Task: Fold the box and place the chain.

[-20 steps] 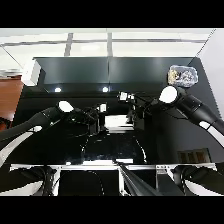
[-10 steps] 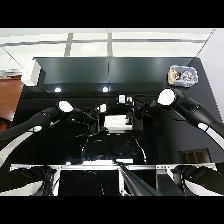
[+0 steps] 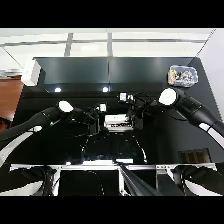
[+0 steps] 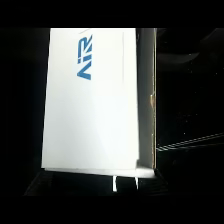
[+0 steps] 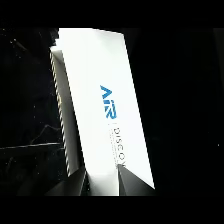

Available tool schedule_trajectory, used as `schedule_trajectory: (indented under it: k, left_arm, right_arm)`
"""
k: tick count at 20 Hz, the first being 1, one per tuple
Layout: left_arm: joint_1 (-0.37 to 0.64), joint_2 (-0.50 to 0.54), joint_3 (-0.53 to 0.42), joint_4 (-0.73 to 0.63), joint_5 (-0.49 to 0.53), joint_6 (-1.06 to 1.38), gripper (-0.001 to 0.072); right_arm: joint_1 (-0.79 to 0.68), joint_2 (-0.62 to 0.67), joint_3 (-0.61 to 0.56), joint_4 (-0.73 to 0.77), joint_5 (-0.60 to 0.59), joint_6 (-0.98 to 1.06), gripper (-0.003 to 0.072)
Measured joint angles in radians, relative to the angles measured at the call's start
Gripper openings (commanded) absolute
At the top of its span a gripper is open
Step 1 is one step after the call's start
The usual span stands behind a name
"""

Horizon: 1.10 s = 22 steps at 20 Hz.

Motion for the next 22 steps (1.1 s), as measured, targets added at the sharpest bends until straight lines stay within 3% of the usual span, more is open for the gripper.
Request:
schedule_trajectory:
  k: [11, 13, 22]
  left_arm:
    - [0.000, 0.000, 0.000, 0.000, -0.003, 0.000, 0.0399]
    - [0.000, 0.000, 0.000, 0.000, -0.003, -0.001, 0.0399]
    - [0.000, 0.000, 0.000, 0.000, -0.004, 0.000, 0.0400]
  right_arm:
    - [-0.003, -0.012, 0.000, 0.004, 0.028, 0.000, 0.0210]
    - [-0.003, -0.013, 0.000, 0.007, 0.034, 0.003, 0.0310]
    - [-0.003, -0.013, 0.000, 0.007, 0.042, 0.012, 0.0311]
